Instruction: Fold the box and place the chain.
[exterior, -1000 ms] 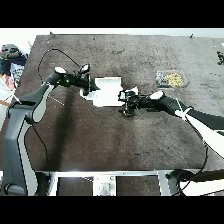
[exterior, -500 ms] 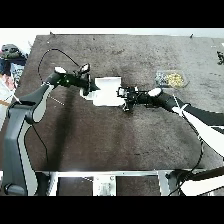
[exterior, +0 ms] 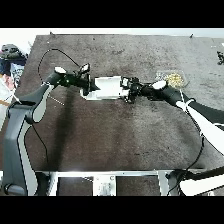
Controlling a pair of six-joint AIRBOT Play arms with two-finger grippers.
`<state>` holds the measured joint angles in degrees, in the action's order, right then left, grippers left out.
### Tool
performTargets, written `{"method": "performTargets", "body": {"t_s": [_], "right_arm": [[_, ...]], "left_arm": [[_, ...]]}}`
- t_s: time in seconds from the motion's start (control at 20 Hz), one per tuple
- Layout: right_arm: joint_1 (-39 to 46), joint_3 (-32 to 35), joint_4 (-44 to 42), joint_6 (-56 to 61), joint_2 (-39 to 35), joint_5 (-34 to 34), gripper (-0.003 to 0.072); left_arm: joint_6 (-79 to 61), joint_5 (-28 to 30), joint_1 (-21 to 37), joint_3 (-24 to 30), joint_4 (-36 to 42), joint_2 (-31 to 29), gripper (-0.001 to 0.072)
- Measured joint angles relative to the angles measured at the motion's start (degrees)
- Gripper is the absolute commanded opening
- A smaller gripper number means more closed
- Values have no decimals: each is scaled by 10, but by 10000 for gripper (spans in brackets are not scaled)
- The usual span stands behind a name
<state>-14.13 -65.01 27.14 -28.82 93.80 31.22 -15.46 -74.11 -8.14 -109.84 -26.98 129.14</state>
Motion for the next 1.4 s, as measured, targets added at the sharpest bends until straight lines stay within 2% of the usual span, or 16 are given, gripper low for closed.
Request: {"method": "performTargets", "body": {"t_s": [0.2, 0.7, 1.4], "right_arm": [[12, -50, 28, 27, 29, 43, 665], [40, -208, 118, 163, 131, 207, 665], [44, -324, 112, 194, 233, 330, 664]], "left_arm": [[0, 0, 0, 0, 0, 0, 12], [0, 0, 0, 0, 0, 0, 12], [0, -1, 0, 0, 0, 0, 12]]}}
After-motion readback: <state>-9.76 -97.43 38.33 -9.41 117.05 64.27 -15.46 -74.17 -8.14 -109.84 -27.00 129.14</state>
